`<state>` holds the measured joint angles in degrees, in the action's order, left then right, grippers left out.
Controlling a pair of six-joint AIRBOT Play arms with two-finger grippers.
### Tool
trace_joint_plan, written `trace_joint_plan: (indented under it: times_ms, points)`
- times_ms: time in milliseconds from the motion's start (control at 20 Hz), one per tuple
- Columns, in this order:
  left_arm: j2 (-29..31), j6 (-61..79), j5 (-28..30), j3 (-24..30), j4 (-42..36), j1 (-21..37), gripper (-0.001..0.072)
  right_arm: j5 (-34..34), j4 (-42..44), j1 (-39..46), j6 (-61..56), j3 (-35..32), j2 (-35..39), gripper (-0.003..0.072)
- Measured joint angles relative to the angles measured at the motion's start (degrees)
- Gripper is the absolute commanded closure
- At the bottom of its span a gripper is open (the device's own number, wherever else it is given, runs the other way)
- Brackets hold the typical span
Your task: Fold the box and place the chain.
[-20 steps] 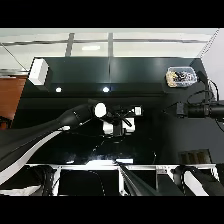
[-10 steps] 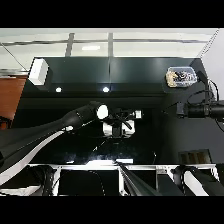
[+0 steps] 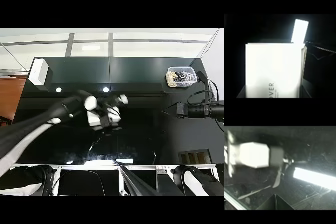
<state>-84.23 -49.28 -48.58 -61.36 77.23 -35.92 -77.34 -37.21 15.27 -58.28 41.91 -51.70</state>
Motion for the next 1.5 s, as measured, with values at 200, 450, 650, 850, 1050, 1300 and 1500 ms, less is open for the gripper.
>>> trace_joint_plan:
  times_ms: [200, 450, 650, 850, 1050, 1300, 1500]
  points:
    - [2.45, -17.38, -5.11, 0.00, 5.57, 17.90, 0.0430, 0.02, -0.02, 0.00, 0.02, 0.00, 0.00, 0.0677]
    - [3.30, -32.70, -9.05, -0.17, 7.50, 40.70, 0.0429, 0.31, -0.02, 0.00, 0.07, 0.00, 0.00, 0.0677]
    - [3.26, -33.97, -5.95, -1.64, 8.31, 50.84, 0.0421, 0.50, -0.02, 0.00, 0.04, 0.00, 0.00, 0.0677]
    - [0.52, -30.05, -0.85, -5.40, 8.79, 55.19, 0.0424, 1.18, -0.02, 0.00, 0.00, 0.00, 0.00, 0.0677]
    - [-5.03, -22.05, 0.76, -10.54, 7.26, 56.35, 0.0421, 2.78, 0.00, 0.00, -0.02, 0.00, 0.00, 0.0677]
    - [-11.74, -16.98, 0.94, -16.94, 2.58, 56.74, 0.0420, 4.00, -0.35, 0.00, -0.74, 0.00, -0.02, 0.0677]
    - [-15.19, -16.00, -0.61, -20.22, -0.17, 56.74, 0.0005, 4.74, -0.72, 0.00, -1.81, 0.00, -0.02, 0.0677]
